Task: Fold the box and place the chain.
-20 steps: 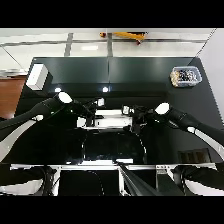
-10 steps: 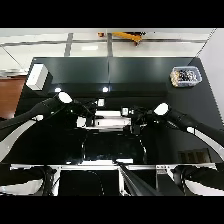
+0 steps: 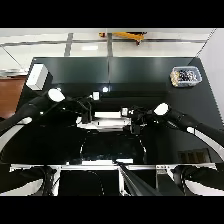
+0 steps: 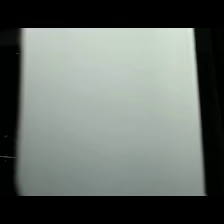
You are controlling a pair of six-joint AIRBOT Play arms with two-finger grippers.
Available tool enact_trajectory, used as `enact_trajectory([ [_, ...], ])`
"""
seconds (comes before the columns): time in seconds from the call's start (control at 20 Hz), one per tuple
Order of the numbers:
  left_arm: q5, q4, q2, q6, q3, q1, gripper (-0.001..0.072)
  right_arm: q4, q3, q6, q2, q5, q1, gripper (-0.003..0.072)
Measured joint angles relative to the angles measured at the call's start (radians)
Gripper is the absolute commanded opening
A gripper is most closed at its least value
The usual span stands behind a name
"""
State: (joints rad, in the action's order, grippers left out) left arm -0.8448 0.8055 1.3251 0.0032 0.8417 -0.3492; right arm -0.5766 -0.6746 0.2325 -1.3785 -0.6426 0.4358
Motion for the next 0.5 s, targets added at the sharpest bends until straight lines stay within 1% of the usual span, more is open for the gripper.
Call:
enact_trajectory([
  [0.05,-0.021,0.038,-0.034,-0.051,0.000,0.014,0.0704,0.000,0.000,0.000,0.000,0.000,0.000,0.0439],
  [0.1,-0.042,0.069,-0.062,-0.103,0.000,0.028,0.0655,0.000,0.000,0.000,0.000,0.000,0.000,0.0439],
  [0.15,-0.070,0.095,-0.088,-0.165,0.000,0.043,0.0423,0.000,0.000,0.000,0.000,0.000,0.000,0.0439],
  [0.2,-0.100,0.111,-0.106,-0.230,0.000,0.055,0.0107,0.000,0.000,0.000,0.000,0.000,0.000,0.0439],
  [0.25,-0.130,0.116,-0.118,-0.303,-0.002,0.066,0.0027,-0.001,0.000,0.000,0.000,0.001,0.000,0.0439],
  [0.4,-0.224,0.065,-0.133,-0.432,-0.026,0.076,0.0027,-0.001,0.000,0.000,0.000,0.000,0.000,0.0439],
  [0.5,-0.253,-0.017,-0.129,-0.463,-0.058,0.067,0.0027,-0.001,0.000,0.000,0.000,0.001,0.000,0.0439],
])
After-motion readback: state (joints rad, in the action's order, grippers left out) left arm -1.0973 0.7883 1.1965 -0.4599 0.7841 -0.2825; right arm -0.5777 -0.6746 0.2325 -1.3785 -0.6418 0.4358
